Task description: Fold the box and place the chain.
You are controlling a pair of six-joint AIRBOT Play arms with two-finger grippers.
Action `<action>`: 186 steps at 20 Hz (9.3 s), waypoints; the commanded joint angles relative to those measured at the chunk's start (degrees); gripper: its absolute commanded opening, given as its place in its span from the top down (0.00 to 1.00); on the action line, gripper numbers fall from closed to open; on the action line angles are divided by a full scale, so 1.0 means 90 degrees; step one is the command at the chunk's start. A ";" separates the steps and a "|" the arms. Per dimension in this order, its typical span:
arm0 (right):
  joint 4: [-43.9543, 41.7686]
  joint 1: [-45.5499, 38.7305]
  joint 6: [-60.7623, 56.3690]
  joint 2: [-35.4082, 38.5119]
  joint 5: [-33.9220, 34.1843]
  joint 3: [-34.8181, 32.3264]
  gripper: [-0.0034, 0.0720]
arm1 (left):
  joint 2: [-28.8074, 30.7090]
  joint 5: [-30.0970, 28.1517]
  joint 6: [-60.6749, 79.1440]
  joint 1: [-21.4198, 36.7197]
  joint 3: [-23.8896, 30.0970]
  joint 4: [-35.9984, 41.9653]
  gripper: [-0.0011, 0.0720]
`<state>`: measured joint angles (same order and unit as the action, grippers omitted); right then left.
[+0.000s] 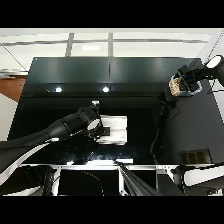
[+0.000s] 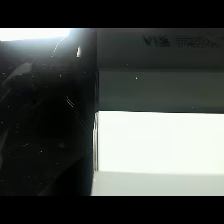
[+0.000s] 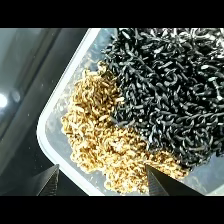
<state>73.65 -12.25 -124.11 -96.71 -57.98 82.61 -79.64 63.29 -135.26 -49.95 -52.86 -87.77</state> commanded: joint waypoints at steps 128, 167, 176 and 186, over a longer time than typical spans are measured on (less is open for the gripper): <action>-0.1345 0.3203 0.7329 0.5423 -0.0330 -0.5071 0.11 | -0.0007 -0.0194 0.0000 0.0000 -0.0002 0.0019 0.95; -0.4588 0.4512 1.4511 0.3796 0.2756 -0.6812 0.25 | -0.0007 -0.0289 -0.0005 0.0000 -0.0002 0.0027 0.95; -0.4580 0.4510 1.4576 0.3796 0.2679 -0.6812 0.65 | -0.0007 -0.0289 -0.0005 0.0000 -0.0002 0.0027 0.95; -0.4483 0.4505 1.4421 0.3990 0.2463 -0.6810 0.88 | -0.0005 -0.0282 -0.0005 -0.0002 -0.0002 0.0027 0.95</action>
<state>32.86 28.32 7.03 -61.93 -34.65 21.23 -79.70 60.71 -135.33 -49.95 -52.86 -87.53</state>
